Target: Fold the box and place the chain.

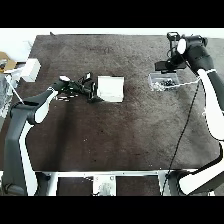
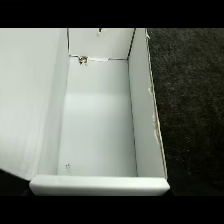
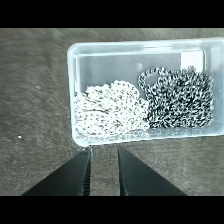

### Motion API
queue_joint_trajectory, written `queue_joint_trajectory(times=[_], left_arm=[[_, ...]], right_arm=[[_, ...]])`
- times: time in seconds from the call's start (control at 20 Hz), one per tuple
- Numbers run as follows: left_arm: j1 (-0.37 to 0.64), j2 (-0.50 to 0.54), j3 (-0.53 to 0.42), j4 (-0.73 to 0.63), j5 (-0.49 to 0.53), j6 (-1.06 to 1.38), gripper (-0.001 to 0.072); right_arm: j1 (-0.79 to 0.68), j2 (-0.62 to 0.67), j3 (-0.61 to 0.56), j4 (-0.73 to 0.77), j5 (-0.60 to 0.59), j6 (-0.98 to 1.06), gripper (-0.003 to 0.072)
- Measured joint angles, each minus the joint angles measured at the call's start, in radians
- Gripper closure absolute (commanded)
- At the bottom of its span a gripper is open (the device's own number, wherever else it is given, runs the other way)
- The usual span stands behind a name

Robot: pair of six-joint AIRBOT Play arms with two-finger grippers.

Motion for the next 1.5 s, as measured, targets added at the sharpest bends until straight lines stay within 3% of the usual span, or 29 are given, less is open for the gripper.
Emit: queue_joint_trajectory(times=[0.9, 0.95, 1.0, 1.5], left_arm=[[0.000, 0.000, 0.000, 0.000, 0.000, 0.000, 0.0308], [0.000, 0.000, 0.000, 0.000, 0.000, 0.000, 0.0308], [0.000, 0.000, 0.000, 0.000, 0.000, 0.000, 0.0308], [0.000, 0.000, 0.000, 0.000, 0.000, 0.000, 0.0308]], right_arm=[[-0.093, -0.207, 0.000, 0.095, -0.069, -0.080, 0.0493], [-0.093, -0.211, 0.000, 0.099, -0.071, -0.080, 0.0663], [-0.093, -0.212, 0.000, 0.102, -0.073, -0.080, 0.0681], [-0.093, -0.106, 0.000, 0.106, -0.077, -0.080, 0.0682]])
